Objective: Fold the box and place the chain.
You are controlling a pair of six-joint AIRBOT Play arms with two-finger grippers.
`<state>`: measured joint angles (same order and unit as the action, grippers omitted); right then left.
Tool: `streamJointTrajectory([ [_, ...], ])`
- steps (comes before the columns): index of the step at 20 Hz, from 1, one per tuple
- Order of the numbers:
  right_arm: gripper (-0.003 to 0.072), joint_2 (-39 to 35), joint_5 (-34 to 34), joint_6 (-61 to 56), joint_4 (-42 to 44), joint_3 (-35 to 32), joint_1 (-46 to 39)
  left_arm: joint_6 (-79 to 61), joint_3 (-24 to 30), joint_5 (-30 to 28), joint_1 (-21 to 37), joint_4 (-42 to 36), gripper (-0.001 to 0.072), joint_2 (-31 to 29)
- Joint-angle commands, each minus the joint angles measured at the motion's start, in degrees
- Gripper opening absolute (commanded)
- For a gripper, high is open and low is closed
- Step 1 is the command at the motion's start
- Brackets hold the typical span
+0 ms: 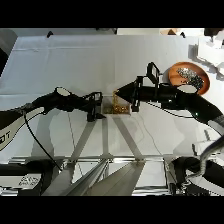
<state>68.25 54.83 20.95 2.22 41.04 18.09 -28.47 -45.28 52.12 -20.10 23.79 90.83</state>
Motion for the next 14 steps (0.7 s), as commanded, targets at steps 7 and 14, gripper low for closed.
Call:
streamJointTrajectory([
  [7,0.0457,0.0,-1.8,-3.1,-2.5,1.6,0.0,0.0,0.0,0.0,0.0,0.0,0.0210,0.0],
  [14,0.0390,10.2,-0.2,-45.2,-31.5,21.4,-5.1,0.0,0.0,0.0,0.0,0.0,0.0210,0.0],
])
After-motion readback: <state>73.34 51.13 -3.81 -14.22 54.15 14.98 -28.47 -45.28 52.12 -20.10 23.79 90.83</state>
